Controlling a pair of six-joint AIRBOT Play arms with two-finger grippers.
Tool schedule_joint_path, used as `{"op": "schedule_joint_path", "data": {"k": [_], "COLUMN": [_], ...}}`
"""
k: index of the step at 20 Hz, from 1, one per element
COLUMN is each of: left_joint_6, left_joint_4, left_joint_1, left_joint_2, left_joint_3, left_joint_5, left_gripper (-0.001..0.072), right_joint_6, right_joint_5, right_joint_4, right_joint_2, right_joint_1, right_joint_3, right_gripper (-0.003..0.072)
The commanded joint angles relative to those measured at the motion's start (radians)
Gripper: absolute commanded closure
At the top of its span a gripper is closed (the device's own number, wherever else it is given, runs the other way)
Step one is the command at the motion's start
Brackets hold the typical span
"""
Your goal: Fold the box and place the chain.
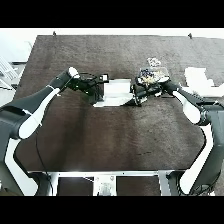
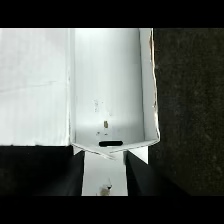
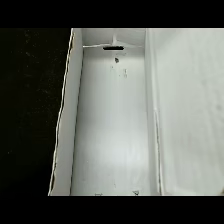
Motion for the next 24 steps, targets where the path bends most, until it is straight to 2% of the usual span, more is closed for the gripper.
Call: {"op": "schedule_joint_path", "data": {"k": [1,6,10,20,21,22,24], "left_joint_6": [0.004,0.017,0.057,0.084,0.101,0.108,0.109], "left_joint_4": [-0.021,-0.023,-0.091,-0.15,-0.152,-0.153,-0.158], "left_joint_1": [-0.001,-0.001,-0.001,-0.001,-0.001,0.0,0.0], "left_joint_2": [-0.001,-0.001,-0.002,-0.019,-0.032,-0.039,-0.04], "left_joint_3": [0.0,0.0,0.0,0.0,0.0,0.0,0.0], "left_joint_5": [0.023,0.022,0.023,0.021,0.011,0.012,0.035], "left_gripper": [0.0397,0.0398,0.0398,0.0396,0.0379,0.0258,0.024], "right_joint_6": [0.0,0.0,0.0,0.0,0.0,0.0,0.0], "right_joint_5": [0.0,0.0,0.0,0.0,0.0,0.0,0.0], "right_joint_4": [0.0,0.0,0.0,0.0,0.0,0.0,0.0], "right_joint_2": [0.0,0.0,0.0,0.0,0.0,0.0,0.0], "right_joint_1": [0.001,0.001,0.001,0.001,0.001,0.001,0.001], "right_joint_3": [0.0,0.0,0.0,0.0,0.0,0.0,0.0], "right_gripper": [0.0118,0.0118,0.0118,0.0118,0.0118,0.0118,0.0118]}}
